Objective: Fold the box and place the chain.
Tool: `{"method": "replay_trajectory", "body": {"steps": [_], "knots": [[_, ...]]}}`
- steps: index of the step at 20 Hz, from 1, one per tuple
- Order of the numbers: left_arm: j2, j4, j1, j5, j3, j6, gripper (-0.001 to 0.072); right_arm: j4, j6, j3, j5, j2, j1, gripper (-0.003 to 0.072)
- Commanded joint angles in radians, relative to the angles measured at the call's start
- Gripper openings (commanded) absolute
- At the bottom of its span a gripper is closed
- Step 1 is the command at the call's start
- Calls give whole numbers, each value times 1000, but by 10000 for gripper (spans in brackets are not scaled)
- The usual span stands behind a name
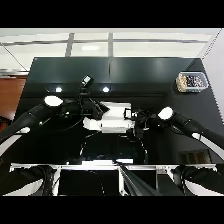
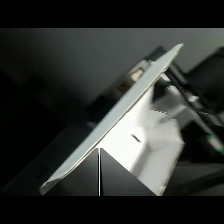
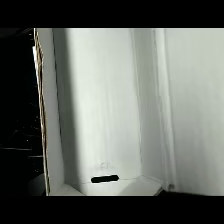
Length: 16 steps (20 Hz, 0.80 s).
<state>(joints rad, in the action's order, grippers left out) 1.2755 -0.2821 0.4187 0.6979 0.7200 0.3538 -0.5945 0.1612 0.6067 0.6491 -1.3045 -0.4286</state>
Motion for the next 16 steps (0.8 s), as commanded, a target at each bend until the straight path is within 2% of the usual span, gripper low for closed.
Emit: {"method": "replay_trajectory", "body": {"steps": [1, 4, 10, 14, 16], "knots": [[78, -104, 3, -67, 19, -21, 32, 0, 1, 0, 1, 0, 0, 461], [138, -328, 17, -39, 61, 173, 32, 0, 1, 0, 1, 0, 0, 461], [152, -435, 18, 124, 135, 179, 32, 0, 0, 0, 0, 0, 0, 461], [55, -645, -78, 292, 248, 382, 31, 0, 0, 0, 0, 0, 0, 461], [-43, -672, -138, 365, 242, 408, 31, 0, 0, 0, 0, 0, 0, 461]]}}
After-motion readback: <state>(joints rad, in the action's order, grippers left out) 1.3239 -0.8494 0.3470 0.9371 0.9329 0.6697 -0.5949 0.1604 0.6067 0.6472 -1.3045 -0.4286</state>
